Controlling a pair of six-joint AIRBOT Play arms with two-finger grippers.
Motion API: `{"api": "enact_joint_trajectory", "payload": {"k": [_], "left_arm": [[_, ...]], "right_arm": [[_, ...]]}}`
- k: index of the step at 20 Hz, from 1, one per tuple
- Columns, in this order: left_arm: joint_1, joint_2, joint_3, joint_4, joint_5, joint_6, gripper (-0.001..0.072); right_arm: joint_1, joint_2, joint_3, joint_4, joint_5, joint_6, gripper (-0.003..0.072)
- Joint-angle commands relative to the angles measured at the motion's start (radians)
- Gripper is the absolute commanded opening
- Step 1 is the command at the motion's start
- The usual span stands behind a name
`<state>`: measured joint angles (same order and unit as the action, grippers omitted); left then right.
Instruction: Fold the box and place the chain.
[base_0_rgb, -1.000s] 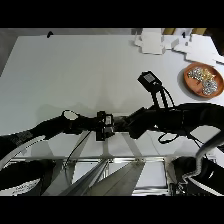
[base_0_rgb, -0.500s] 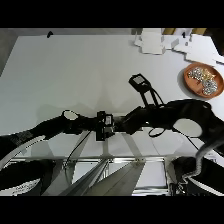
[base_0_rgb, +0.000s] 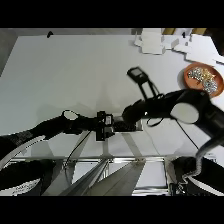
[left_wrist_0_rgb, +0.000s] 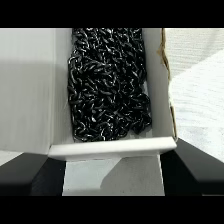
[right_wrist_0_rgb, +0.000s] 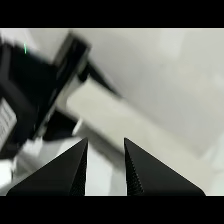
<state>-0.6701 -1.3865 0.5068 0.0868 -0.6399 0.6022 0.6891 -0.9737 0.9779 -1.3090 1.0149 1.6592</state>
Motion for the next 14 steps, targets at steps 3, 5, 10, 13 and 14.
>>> {"api": "enact_joint_trajectory", "payload": {"k": [3,5,10,13,14], "left_arm": [[0.001,0.0,0.0,0.0,0.0,0.0,0.0275],[0.001,0.0,0.0,0.0,0.0,0.0,0.0275],[0.001,0.0,0.0,0.0,0.0,0.0,0.0275],[0.001,0.0,0.0,0.0,0.0,0.0,0.0275],[0.001,0.0,0.0,0.0,0.0,0.0,0.0275]], "right_arm": [[-0.143,-0.017,0.09,-0.009,0.035,-0.153,0.0245],[-0.149,-0.05,0.09,-0.044,0.035,-0.219,0.0215],[-0.149,-0.17,0.09,-0.056,0.032,-0.372,0.0157],[-0.149,-0.224,0.09,-0.045,0.032,-0.446,0.0157],[-0.149,-0.237,0.09,-0.037,0.03,-0.482,0.0157]]}}
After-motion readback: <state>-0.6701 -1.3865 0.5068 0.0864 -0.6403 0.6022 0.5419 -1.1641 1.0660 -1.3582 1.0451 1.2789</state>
